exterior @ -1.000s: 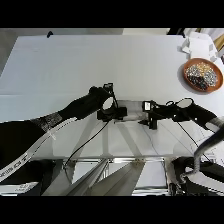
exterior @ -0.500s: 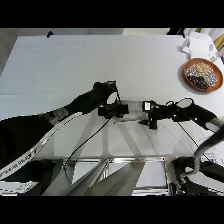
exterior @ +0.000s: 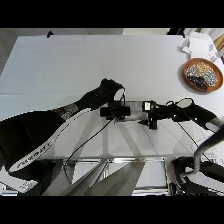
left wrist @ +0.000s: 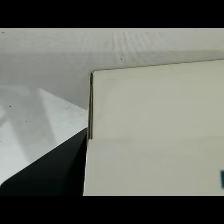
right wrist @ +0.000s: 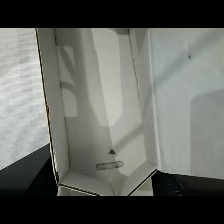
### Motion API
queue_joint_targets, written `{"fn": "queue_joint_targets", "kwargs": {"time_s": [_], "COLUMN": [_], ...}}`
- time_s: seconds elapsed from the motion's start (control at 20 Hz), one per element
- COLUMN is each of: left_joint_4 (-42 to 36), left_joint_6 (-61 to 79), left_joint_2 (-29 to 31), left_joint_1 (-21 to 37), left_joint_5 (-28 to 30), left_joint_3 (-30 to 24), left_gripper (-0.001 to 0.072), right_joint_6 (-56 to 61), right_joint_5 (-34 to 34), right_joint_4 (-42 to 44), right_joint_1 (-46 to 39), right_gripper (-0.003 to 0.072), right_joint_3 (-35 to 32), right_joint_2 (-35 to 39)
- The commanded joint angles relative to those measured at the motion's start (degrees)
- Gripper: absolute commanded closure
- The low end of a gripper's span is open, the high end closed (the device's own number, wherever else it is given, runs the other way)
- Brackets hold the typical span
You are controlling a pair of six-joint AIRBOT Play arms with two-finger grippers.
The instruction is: Fold the box and place the chain.
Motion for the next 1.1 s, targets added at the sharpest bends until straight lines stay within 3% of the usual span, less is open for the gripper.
{"fn": "queue_joint_targets", "kwargs": {"time_s": [0.0,0.2,0.3,0.35,0.5,0.55,0.8,0.85,0.9,1.05], "left_joint_4": [0.4,0.9,1.0,1.0,1.0,1.0,1.3,1.3,1.2,1.3], "left_joint_6": [-0.4,-0.4,-0.5,-0.5,-0.5,-0.4,-0.4,-0.4,-0.4,-0.2], "left_joint_2": [-0.9,-2.4,-2.4,-2.4,-2.4,-2.4,-2.2,-2.2,-2.2,-1.5], "left_joint_1": [-0.5,-1.4,-1.5,-1.4,-1.4,-1.4,-1.3,-1.3,-1.3,-1.0], "left_joint_5": [-0.2,-0.4,-0.3,-0.5,-0.7,-0.8,-1.0,-1.0,-1.1,-1.5], "left_joint_3": [0.7,0.7,0.7,0.7,0.7,0.7,0.7,0.7,0.7,0.7], "left_gripper": [0.038,0.0388,0.0538,0.0574,0.0592,0.0699,0.0704,0.0692,0.0631,0.0287], "right_joint_6": [0.0,0.0,0.0,0.0,0.0,0.0,0.0,0.0,0.0,0.0], "right_joint_5": [0.0,0.0,0.0,0.0,0.0,0.0,0.0,0.0,0.0,0.0], "right_joint_4": [0.0,0.0,0.0,0.0,0.0,0.0,0.0,0.0,0.0,0.0], "right_joint_1": [0.0,0.0,0.0,0.0,0.0,0.0,0.0,0.0,0.0,0.0], "right_gripper": [0.0245,0.0245,0.0245,0.0245,0.0245,0.0245,0.0245,0.0245,0.0245,0.0245], "right_joint_3": [0.0,0.0,0.0,0.0,0.0,0.0,0.0,0.0,0.0,0.0], "right_joint_2": [0.0,0.0,0.0,0.0,0.0,0.0,0.0,0.0,0.0,0.0]}}
